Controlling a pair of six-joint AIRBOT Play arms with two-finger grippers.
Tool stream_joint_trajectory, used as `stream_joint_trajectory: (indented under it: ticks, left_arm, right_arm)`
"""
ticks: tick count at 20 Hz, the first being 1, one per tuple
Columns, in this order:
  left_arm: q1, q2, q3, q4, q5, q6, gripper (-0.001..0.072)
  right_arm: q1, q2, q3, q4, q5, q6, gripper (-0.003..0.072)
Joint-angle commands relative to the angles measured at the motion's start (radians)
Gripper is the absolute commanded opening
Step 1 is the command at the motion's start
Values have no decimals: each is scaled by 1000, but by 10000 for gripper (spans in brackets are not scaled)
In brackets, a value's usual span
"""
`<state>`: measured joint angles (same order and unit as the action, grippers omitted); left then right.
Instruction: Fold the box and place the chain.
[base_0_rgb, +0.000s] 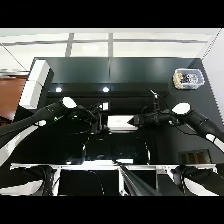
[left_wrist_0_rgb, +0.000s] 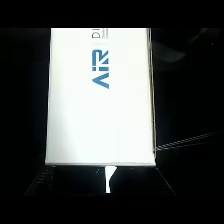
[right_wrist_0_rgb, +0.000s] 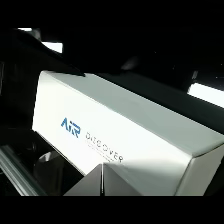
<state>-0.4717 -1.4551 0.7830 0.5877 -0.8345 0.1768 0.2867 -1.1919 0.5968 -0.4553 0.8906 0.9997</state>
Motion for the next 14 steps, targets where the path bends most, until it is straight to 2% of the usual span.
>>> stream_joint_trajectory:
  ticks: [1, 4, 8, 10, 11, 12, 13, 14]
  left_arm:
    - [0, 0, -1, 0, 1, -1, 406]
    - [0, 0, -1, -1, 0, -2, 406]
    - [0, 0, -1, -1, 0, -2, 405]
    - [2, 0, -1, -1, 0, -2, 407]
    - [2, 1, -1, 0, 1, -2, 412]
    - [4, 7, 0, 10, 1, -2, 499]
    - [6, 21, 0, 29, 1, -3, 691]
    - [9, 46, 0, 60, -3, -31, 720]
  right_arm:
    - [17, -9, -8, -76, -39, 51, 12]
    - [12, -3, 8, -74, -6, 36, 13]
    - [-27, 82, 139, -100, 164, 16, 13]
    - [-70, 155, 218, -203, 231, 24, 13]
    - [-97, 195, 245, -309, 253, 51, 12]
    - [-127, 244, 261, -463, 280, 114, 13]
    - [-156, 291, 261, -620, 306, 188, 13]
    - [-188, 338, 261, -782, 349, 261, 13]
